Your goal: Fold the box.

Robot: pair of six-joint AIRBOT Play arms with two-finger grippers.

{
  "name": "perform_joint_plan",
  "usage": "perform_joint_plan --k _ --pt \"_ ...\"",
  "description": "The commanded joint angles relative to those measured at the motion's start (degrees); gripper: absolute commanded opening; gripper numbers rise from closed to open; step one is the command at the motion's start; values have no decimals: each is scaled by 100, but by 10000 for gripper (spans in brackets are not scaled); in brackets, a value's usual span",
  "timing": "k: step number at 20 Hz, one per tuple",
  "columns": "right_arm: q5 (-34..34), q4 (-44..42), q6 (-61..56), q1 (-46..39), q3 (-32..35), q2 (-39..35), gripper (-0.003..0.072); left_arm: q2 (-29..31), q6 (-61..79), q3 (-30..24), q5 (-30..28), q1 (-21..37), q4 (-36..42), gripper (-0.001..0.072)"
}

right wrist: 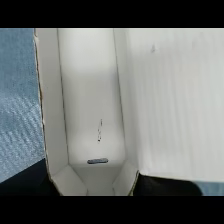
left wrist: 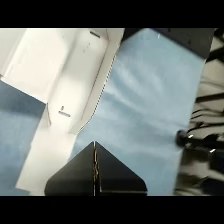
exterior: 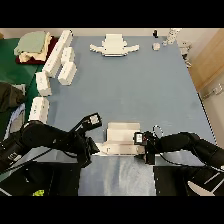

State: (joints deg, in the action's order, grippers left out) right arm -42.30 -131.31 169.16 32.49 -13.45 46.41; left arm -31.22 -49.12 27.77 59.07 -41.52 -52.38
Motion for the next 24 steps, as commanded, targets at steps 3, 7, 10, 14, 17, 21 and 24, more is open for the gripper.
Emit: perform_joint_plan --k 3,7,10,14,17,21,24 --pt "2 -2 -4 2 -4 -4 506 260 1733 -533 -407 219 -326 612" --pt "0 -2 -4 4 -4 -4 506 212 2712 -1172 -1268 702 -133 693" --pt "0 -2 -4 2 -4 -4 506 -138 3497 -1241 -1552 592 494 693" --pt "2 -2 -4 2 -4 -4 506 -857 4332 -1239 -1762 507 1145 693" --pt "2 -2 -4 2 -4 -4 506 -1257 4725 -1145 -1860 505 1495 692" --pt "2 -2 -4 2 -4 -4 506 -1683 4983 -992 -1853 505 1690 690" --pt "2 -2 -4 2 -4 -4 506 -1882 5171 -914 -1864 385 1790 299"
